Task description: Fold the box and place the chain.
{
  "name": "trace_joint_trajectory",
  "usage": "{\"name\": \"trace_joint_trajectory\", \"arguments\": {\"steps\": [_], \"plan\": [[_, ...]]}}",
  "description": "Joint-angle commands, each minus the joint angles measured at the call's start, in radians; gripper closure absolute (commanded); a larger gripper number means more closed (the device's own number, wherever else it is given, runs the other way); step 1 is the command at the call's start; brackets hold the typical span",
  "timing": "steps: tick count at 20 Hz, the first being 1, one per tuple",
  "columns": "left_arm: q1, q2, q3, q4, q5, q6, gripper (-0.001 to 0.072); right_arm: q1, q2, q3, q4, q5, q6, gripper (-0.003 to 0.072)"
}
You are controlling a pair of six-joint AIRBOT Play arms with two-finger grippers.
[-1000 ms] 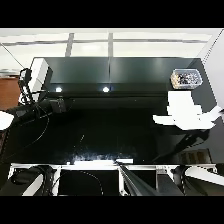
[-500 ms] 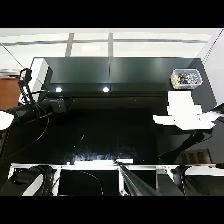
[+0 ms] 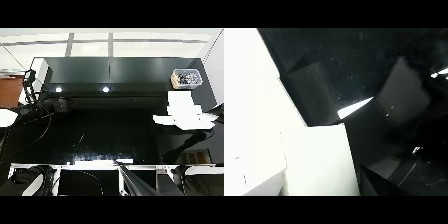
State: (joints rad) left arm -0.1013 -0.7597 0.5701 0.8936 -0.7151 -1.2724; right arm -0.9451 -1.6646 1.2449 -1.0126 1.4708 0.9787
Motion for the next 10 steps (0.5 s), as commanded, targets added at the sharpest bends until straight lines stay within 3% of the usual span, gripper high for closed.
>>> {"name": "trace_joint_trajectory", "arguments": {"steps": [1, 2, 3, 7, 10], "plan": [[0.0, -0.015, 0.0, -0.022, -0.001, 0.0, 0.0003, 0.0, -0.011, 0.001, 0.04, 0.034, -0.019, 0.0492], [0.0, -0.015, 0.0, -0.022, -0.001, 0.0, 0.0003, 0.0, -0.011, 0.001, 0.057, 0.046, -0.031, 0.0584], [0.0, -0.015, 0.0, -0.022, -0.001, 0.0, 0.0002, 0.0, -0.011, 0.001, 0.075, 0.063, -0.05, 0.0629], [0.0, -0.015, 0.0, -0.021, 0.0, 0.0, 0.0003, 0.007, 0.016, -0.015, 0.239, 0.112, -0.099, 0.0631], [0.0, -0.015, 0.0, -0.022, -0.004, 0.0, 0.0003, 0.056, 0.073, -0.053, 0.253, 0.099, -0.124, 0.0644]]}}
